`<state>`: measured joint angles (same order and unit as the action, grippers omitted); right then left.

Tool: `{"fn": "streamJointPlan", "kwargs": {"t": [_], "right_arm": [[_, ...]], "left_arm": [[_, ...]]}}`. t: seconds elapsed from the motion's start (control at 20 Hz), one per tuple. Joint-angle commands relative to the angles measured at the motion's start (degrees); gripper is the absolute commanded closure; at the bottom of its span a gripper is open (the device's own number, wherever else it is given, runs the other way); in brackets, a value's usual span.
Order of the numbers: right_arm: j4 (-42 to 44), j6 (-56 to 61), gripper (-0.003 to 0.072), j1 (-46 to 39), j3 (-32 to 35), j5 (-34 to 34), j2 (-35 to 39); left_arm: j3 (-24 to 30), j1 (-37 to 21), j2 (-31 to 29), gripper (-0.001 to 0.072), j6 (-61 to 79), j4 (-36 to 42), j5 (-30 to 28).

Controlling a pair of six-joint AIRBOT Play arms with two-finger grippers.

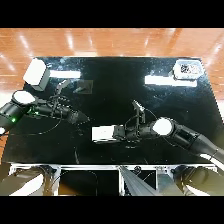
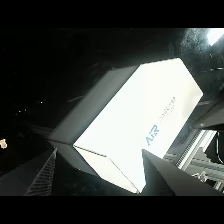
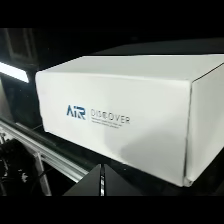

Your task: Fold the box and place the chain.

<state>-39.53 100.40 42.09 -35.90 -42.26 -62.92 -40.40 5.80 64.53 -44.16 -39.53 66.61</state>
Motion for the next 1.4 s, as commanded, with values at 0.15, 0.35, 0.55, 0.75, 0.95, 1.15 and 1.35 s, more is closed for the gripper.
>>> {"fn": "streamJointPlan", "kwargs": {"t": [0.15, 0.35, 0.55, 0.75, 0.95, 1.15, 1.35], "right_arm": [[-1.4, -0.1, 0.0642, -0.2, -0.1, 0.1, -2.8], [-1.6, -0.2, 0.0643, -0.2, -0.1, 0.4, -3.0], [-2.8, -0.1, 0.0642, -0.2, -0.1, 0.4, -3.3], [-2.8, -0.1, 0.0642, -0.2, -0.1, 0.5, -4.1], [-2.8, -0.2, 0.0642, -0.2, -0.1, 0.5, -4.1], [-2.7, -0.2, 0.0642, -0.2, -0.1, 0.5, -4.1], [-2.7, -0.3, 0.0642, -0.2, -0.1, 0.5, -4.1]], "left_arm": [[0.0, 0.0, 0.0, 0.0076, 0.0, 0.0, 0.0], [0.0, 0.0, 0.0, 0.0076, 0.0, 0.0, 0.0], [0.0, 0.2, 0.0, 0.0076, 0.0, 0.0, 0.3], [-0.1, 2.0, -0.1, 0.0075, 0.1, -0.6, 1.6], [-0.1, 2.4, -1.6, 0.0075, 0.5, -0.8, 4.5], [0.0, 7.3, -8.2, 0.0075, 1.4, -8.8, 1.9], [2.7, 16.7, -17.3, 0.0075, 10.8, -12.9, -7.1]]}}
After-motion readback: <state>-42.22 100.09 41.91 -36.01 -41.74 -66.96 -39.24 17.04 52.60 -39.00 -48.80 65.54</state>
